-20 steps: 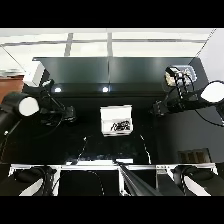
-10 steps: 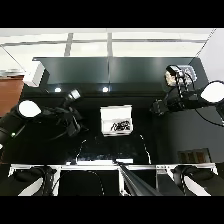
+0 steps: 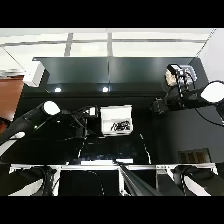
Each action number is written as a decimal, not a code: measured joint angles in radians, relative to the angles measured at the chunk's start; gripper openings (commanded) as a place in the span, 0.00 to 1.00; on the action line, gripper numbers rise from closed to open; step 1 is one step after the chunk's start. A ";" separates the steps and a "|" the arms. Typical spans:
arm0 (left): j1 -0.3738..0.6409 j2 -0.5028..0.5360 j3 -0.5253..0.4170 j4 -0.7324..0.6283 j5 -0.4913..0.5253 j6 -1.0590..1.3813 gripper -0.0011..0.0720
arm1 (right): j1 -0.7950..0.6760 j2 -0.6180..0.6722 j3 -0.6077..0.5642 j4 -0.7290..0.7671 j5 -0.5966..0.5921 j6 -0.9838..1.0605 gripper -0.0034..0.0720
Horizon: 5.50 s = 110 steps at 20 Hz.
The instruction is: Fold the box and place the chain.
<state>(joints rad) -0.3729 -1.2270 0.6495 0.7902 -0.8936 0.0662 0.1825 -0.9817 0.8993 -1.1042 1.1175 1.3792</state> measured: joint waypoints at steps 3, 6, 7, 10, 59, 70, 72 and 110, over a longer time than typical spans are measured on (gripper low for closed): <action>-0.011 -0.046 0.000 -0.030 0.016 0.018 0.99 | 0.000 0.000 0.000 0.000 -0.012 0.000 0.65; -0.035 -0.068 0.000 -0.085 0.050 0.026 0.99 | 0.000 0.000 0.000 0.001 -0.021 0.000 0.65; -0.045 -0.074 0.000 -0.097 0.055 0.030 0.99 | 0.000 0.000 0.000 0.001 -0.021 0.000 0.65; -0.077 -0.089 0.001 -0.127 0.079 0.033 0.99 | 0.000 0.000 0.000 0.002 -0.024 0.000 0.65; -0.109 -0.100 0.001 -0.174 0.131 0.043 0.55 | 0.209 -0.322 0.019 0.368 0.018 -1.046 0.69; -0.109 -0.100 0.001 -0.174 0.131 0.042 0.56 | 0.209 -0.322 0.019 0.368 0.032 -1.047 0.26; -0.109 -0.100 0.001 -0.174 0.131 0.042 0.56 | 0.209 -0.322 0.019 0.368 0.031 -1.046 0.26; -0.108 -0.100 0.001 -0.174 0.133 0.042 0.56 | 0.222 -0.286 0.009 0.338 -0.028 -0.990 0.08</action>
<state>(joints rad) -0.4812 -1.3270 0.6506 0.6163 -0.7609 0.1085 0.4046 -1.2675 0.9081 -0.7662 1.0893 0.3893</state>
